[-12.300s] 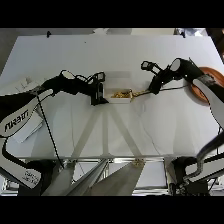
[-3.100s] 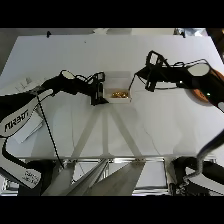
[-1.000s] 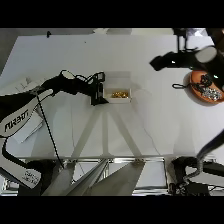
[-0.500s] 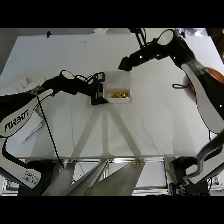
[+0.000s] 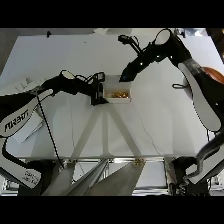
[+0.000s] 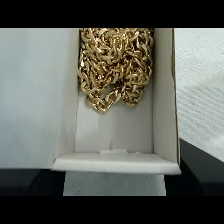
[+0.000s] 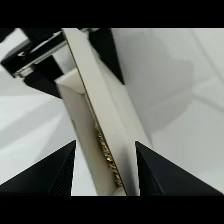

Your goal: Fold the box and place the chain.

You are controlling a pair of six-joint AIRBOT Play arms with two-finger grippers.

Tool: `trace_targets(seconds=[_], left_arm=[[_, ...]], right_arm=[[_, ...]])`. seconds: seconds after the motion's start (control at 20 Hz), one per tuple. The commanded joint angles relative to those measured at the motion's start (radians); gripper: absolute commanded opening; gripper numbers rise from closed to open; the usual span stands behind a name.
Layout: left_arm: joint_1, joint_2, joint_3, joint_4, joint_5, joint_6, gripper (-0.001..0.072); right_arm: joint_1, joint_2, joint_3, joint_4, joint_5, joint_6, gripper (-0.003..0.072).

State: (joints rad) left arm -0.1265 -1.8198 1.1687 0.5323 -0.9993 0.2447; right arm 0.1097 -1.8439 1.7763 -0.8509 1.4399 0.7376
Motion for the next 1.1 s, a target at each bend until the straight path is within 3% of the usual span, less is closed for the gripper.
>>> trace_targets(seconds=[0.0,0.25,0.3,0.35,0.55,0.65,0.75,0.85,1.05], left_arm=[[0.000,0.001,0.000,0.000,0.000,0.000,0.0277],[0.000,0.001,0.000,0.000,0.000,0.000,0.0277],[0.000,0.001,0.000,0.000,0.000,0.000,0.0277],[0.000,0.001,0.000,0.000,0.000,0.000,0.0277],[0.000,0.001,0.000,0.000,0.000,0.000,0.0277],[0.000,0.001,0.000,0.000,0.000,0.000,0.0277],[0.000,0.001,0.000,0.000,0.000,0.000,0.0277],[0.000,0.001,0.000,0.000,0.000,0.000,0.0277],[0.000,0.001,0.000,0.000,0.000,0.000,0.0277]], right_arm=[[0.001,0.011,0.002,0.081,0.082,-0.017,0.0377],[0.000,0.012,0.002,0.200,0.111,-0.013,0.0377],[-0.003,0.012,0.002,0.215,0.095,-0.014,0.0358],[-0.011,0.012,0.002,0.227,0.071,-0.013,0.0281],[-0.074,0.012,0.002,0.245,-0.137,0.061,0.0271],[-0.099,0.008,0.002,0.201,-0.294,0.138,0.0270],[-0.113,-0.015,0.002,0.145,-0.360,0.218,0.0271],[-0.116,-0.058,0.002,0.112,-0.291,0.227,0.0279],[-0.097,-0.113,0.002,0.127,-0.040,0.100,0.0320]])
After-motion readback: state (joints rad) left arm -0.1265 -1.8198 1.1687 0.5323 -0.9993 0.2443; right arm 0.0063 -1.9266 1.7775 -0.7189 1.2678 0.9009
